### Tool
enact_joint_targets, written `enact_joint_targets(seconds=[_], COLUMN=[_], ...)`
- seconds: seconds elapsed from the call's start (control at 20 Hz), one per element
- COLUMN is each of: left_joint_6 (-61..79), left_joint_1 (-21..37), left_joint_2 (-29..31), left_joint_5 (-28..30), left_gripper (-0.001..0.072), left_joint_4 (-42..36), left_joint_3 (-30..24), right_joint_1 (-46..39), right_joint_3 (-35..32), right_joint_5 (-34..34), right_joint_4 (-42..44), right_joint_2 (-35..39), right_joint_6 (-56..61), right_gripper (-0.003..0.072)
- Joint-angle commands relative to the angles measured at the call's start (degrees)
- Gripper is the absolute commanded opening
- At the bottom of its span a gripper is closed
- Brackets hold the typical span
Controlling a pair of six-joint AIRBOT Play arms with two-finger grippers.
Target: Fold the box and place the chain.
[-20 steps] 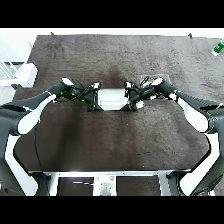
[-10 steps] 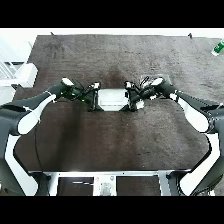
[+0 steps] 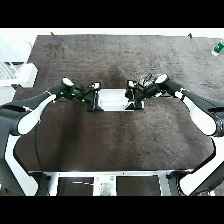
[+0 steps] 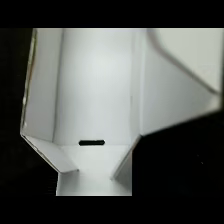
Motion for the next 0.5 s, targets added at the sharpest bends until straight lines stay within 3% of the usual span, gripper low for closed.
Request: enact_joint_targets(seconds=[0.0, 0.2, 0.3, 0.35, 0.4, 0.45], left_joint_6=[0.0, 0.0, 0.0, 0.0, 0.0, 0.0], left_joint_1=[0.0, 0.0, 0.0, 0.0, 0.0, 0.0], left_joint_2=[0.0, 0.0, 0.0, 0.0, 0.0, 0.0], left_joint_5=[0.2, 0.2, 0.3, 0.3, 0.3, 0.3], left_gripper=[0.0527, 0.0527, 0.0527, 0.0527, 0.0527, 0.0527], left_joint_4=[-0.2, -0.2, -0.2, -0.2, -0.2, -0.2], left_joint_3=[0.1, 0.1, 0.1, 0.1, 0.1, 0.1], right_joint_1=[-1.8, -3.9, -3.7, -3.4, -3.0, -2.5], right_joint_3=[0.0, 0.0, 0.0, 0.0, 0.0, -0.1], right_joint_5=[0.4, 2.8, 6.3, 8.8, 11.2, 12.3], right_joint_4=[-3.5, -2.6, 2.5, 7.0, 10.3, 13.4], right_joint_2=[1.7, 6.5, 8.1, 8.2, 8.1, 8.0], right_joint_6=[3.0, 3.1, 3.0, 3.0, 3.0, 3.0], right_gripper=[0.072, 0.072, 0.0708, 0.0451, 0.0089, 0.0017])
